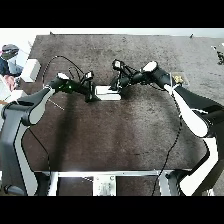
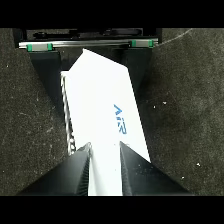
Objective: Fold the box and place the chain.
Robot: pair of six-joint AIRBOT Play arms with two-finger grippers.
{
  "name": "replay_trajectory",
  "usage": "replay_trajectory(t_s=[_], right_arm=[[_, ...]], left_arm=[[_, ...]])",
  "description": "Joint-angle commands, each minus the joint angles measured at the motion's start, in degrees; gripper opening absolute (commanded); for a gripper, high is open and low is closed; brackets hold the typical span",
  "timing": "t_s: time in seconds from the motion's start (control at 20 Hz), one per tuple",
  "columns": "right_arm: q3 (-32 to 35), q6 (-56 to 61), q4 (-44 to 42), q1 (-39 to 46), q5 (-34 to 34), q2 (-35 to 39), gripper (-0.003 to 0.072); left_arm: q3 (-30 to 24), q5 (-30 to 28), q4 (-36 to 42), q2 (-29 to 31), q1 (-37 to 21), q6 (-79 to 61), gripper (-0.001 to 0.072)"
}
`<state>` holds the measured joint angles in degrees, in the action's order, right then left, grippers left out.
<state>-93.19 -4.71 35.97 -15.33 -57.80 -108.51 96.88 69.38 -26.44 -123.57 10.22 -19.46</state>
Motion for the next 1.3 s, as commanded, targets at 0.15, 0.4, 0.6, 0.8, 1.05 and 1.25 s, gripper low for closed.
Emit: replay_trajectory(t_s=[0.15,0.4,0.6,0.8,1.05,1.25], right_arm=[[0.0,0.0,1.6,0.0,-0.9,0.0,0.0194],[0.2,0.4,1.6,0.0,-3.5,-0.3,0.0193],[0.7,0.4,1.5,0.0,-3.1,-0.7,0.0193],[0.7,0.6,1.4,0.0,-5.0,-0.6,0.0193],[0.9,2.2,2.8,0.0,-8.3,-0.9,0.0197],[0.9,2.2,2.8,0.1,-9.0,-0.9,0.0301]], left_arm=[[0.0,0.1,-0.1,0.0,0.0,0.0,0.0418],[0.0,0.1,-0.1,0.0,0.0,0.0,0.0418],[0.0,0.1,-0.1,0.0,0.0,0.0,0.0418],[0.0,0.1,-0.1,0.0,0.0,0.0,0.0418],[0.0,0.1,-0.1,0.0,0.0,0.0,0.0418],[0.0,0.1,-0.1,0.0,0.0,0.0,0.0418]])
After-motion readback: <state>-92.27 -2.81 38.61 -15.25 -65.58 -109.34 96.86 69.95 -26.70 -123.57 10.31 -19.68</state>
